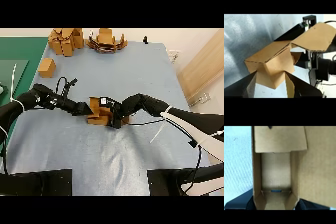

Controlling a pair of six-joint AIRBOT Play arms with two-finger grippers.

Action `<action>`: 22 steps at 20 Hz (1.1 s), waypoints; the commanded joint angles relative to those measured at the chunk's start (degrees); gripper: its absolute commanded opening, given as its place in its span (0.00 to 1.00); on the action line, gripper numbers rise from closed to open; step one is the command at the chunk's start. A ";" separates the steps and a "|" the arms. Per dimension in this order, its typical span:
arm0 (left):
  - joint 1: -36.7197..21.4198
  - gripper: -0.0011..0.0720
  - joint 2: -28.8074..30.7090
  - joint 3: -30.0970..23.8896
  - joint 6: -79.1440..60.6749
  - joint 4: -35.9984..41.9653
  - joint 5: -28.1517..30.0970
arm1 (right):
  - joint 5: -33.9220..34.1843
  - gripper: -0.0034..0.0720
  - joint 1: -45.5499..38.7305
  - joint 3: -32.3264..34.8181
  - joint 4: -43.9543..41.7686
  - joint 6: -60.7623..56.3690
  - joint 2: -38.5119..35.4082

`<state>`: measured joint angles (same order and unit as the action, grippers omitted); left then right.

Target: Fold the box.

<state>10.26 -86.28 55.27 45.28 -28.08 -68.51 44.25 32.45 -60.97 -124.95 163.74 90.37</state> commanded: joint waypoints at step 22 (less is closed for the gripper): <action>23.89 0.75 -0.52 12.26 55.87 -52.33 6.25 | -0.04 0.14 0.07 -0.02 -0.02 0.24 0.04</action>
<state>31.75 -86.70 67.16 93.84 -72.42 -62.50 44.23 32.47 -60.97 -124.95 164.00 90.37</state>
